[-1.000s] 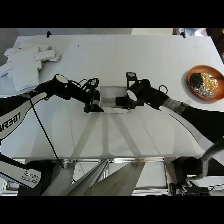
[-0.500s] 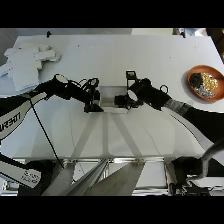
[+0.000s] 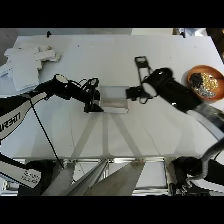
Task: Fold the box and place the chain.
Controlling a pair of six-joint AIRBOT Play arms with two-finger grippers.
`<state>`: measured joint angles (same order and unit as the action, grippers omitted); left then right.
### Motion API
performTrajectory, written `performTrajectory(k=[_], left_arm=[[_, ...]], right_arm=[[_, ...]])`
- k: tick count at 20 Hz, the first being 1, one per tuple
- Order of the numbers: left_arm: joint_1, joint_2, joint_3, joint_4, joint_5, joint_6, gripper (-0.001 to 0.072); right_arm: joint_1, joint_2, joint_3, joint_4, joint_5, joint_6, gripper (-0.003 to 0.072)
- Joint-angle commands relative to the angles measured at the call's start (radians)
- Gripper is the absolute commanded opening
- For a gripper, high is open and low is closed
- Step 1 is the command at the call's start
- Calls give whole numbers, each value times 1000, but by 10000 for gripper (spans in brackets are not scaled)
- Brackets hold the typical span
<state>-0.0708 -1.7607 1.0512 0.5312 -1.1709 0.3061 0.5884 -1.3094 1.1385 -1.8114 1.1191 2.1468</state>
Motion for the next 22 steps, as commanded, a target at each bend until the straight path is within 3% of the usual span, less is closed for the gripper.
performTrajectory(k=[1,3,9,13,17,22], left_arm=[[0,0,0,1,-1,0,399],[0,0,0,1,-1,0,399],[0,0,0,1,-1,0,399],[0,0,0,1,-1,0,399],[0,0,0,1,-1,0,399],[0,0,0,1,-1,0,399]], right_arm=[[-137,89,0,-129,124,-93,454],[-259,95,0,-133,132,-152,454],[-619,90,0,-94,-19,-282,474],[-845,30,0,-28,-53,-377,540],[-967,-68,0,3,-127,-406,539],[-999,-205,0,-18,-199,-398,548]])
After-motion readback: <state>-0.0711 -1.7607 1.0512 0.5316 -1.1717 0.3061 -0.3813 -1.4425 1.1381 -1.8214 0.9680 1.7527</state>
